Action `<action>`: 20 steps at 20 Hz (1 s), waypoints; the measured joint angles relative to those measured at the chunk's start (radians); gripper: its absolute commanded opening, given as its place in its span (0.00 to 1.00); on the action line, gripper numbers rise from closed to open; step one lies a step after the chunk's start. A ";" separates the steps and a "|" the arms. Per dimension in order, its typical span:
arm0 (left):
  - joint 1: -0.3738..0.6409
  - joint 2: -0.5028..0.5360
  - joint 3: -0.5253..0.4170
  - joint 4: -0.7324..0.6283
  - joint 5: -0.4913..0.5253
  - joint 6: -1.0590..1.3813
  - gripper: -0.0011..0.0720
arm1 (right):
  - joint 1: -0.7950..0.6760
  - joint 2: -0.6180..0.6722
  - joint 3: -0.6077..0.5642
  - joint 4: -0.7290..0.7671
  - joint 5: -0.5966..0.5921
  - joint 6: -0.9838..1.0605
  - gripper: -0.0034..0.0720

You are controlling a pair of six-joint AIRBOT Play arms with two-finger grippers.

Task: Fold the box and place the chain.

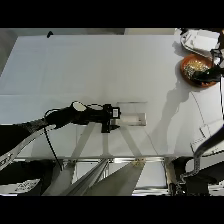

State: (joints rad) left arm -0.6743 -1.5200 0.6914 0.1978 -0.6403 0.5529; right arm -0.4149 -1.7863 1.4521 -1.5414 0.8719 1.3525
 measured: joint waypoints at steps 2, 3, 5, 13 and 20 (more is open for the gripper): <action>0.000 0.000 0.000 0.000 0.000 0.000 0.14 | 0.000 0.032 0.000 0.000 0.000 0.000 0.06; 0.000 0.000 0.000 0.000 0.000 0.000 0.14 | 0.000 0.051 0.000 0.000 0.005 0.000 0.06; 0.000 0.000 0.000 0.000 0.000 0.000 0.14 | 0.000 0.100 0.000 0.000 0.006 0.000 0.06; 0.000 0.000 0.000 0.000 0.000 0.000 0.14 | 0.000 0.340 0.000 0.024 0.093 -0.006 0.06; 0.000 0.000 0.000 0.000 0.000 0.000 0.14 | 0.000 0.544 0.000 0.220 0.300 -0.088 0.06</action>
State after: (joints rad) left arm -0.6743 -1.5200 0.6910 0.1974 -0.6403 0.5529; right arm -0.4152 -1.2423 1.4521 -1.3209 1.1717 1.2648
